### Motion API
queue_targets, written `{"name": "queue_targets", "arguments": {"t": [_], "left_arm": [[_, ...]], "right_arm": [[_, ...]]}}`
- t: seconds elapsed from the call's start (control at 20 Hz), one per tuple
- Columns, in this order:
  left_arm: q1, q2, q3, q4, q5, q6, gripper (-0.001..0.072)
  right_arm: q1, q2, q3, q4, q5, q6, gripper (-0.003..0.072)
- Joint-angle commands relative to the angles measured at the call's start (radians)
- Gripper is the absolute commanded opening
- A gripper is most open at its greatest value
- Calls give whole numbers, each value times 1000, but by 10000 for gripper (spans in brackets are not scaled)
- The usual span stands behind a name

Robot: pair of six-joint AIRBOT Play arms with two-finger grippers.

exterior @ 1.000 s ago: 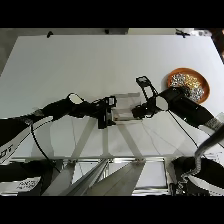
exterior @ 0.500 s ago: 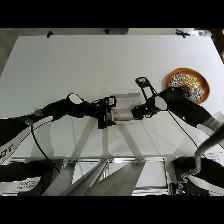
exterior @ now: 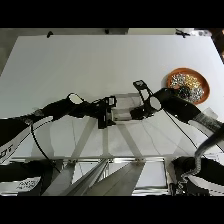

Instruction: Fold the box and place the chain.

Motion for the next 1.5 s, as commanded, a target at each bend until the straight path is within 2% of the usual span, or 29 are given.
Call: {"name": "queue_targets", "arguments": {"t": [0.0,0.1,0.25,0.55,0.6,0.75,0.8,0.95,1.05,1.25,1.45], "left_arm": [[0,0,0,0,0,0,366],[0,0,0,0,0,0,366],[0,0,0,0,0,0,366],[0,0,0,0,0,0,366],[0,0,0,0,0,0,366],[0,0,0,0,0,0,366],[0,0,0,0,0,0,366],[0,0,0,0,0,0,366],[0,0,0,0,0,0,366],[0,0,0,0,0,0,366],[0,0,0,0,0,0,366]], "right_arm": [[0,-37,0,1,9,1,177],[0,-55,0,1,25,1,156],[0,-56,0,1,27,0,20],[0,-56,0,4,33,0,10],[0,-56,0,8,33,0,41],[0,-54,0,8,41,0,319],[0,-50,0,8,41,0,349],[0,-21,0,7,40,0,355],[0,-6,0,7,40,0,418],[0,23,0,7,44,-1,418],[0,103,0,8,48,-27,419]]}}
